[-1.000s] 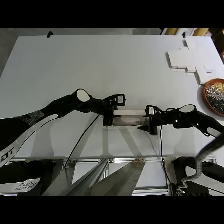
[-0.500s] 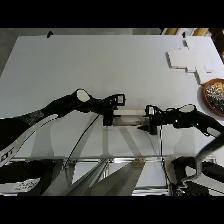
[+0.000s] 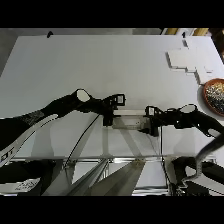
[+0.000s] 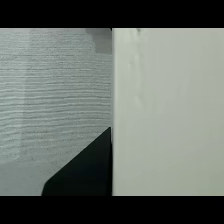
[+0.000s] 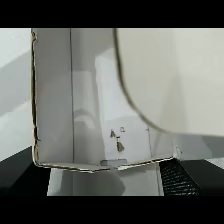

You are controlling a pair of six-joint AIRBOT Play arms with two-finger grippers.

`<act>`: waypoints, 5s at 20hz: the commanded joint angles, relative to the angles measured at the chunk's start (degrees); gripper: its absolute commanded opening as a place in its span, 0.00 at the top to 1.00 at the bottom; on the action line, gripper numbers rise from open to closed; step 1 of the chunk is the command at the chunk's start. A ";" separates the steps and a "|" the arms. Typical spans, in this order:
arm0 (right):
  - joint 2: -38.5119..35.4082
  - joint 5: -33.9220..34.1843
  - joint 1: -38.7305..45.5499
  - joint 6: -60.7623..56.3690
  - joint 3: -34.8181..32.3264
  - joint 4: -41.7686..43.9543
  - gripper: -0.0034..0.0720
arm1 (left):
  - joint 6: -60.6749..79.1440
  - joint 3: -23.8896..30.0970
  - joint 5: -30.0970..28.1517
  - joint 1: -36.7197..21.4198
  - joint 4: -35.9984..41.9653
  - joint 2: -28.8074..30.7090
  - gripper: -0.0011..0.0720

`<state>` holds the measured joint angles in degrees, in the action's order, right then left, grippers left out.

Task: Fold the box and place the chain.

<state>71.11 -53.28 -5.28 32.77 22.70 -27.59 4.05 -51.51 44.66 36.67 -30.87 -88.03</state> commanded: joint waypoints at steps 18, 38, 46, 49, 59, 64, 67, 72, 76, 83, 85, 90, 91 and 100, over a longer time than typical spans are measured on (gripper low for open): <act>2.05 1.27 -0.02 3.32 0.02 2.29 0.26 | -0.02 0.00 -0.07 -0.02 -0.02 0.02 0.97; 2.10 1.40 0.00 3.30 0.02 -1.07 0.44 | -0.02 0.00 -0.04 -0.02 -0.02 0.02 0.97; 2.10 1.40 0.00 3.28 0.02 -1.07 0.44 | -0.02 0.00 -0.04 -0.02 -0.02 0.02 0.97; 2.10 1.40 0.00 3.28 0.02 -1.07 0.44 | -0.02 0.00 -0.04 -0.02 -0.02 0.02 0.97; 2.10 1.42 0.00 3.28 0.02 -1.07 0.44 | -2.43 0.00 0.66 -2.12 -5.70 4.92 0.20; 2.10 1.42 0.00 3.28 0.02 -1.07 0.44 | -20.57 0.00 5.51 -4.39 -18.91 11.30 0.38; 2.10 1.42 0.00 3.28 0.02 -1.07 0.44 | -26.82 0.00 10.45 -4.96 -25.46 17.44 0.74; 2.10 1.42 0.00 3.28 0.02 -1.07 0.44 | -28.74 0.00 13.20 -2.67 -23.47 22.47 0.98; 2.10 1.42 0.00 3.30 0.02 -1.07 0.44 | -28.46 0.00 6.27 4.81 -19.41 19.02 0.98; 2.10 1.42 0.00 3.28 0.02 -1.07 0.44 | -29.55 0.00 -26.12 11.15 -9.92 11.72 0.98; 2.10 1.42 0.00 3.28 0.02 -1.07 0.44 | -31.19 0.00 -31.74 10.71 -5.68 9.86 0.98; 2.10 1.42 0.00 3.28 0.02 -1.07 0.44 | -31.54 0.00 -29.57 10.38 -2.03 2.56 0.98; 2.10 1.42 0.00 3.28 0.02 -1.07 0.44 | -31.54 0.00 -28.33 10.38 -2.01 1.33 0.98; 2.10 1.42 0.00 3.28 0.02 -1.07 0.44 | -35.01 0.00 -11.17 9.31 -15.67 11.93 0.98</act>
<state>73.19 -51.83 -5.28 36.07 22.76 -28.69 -28.18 -51.46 25.23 46.52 -39.51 -80.38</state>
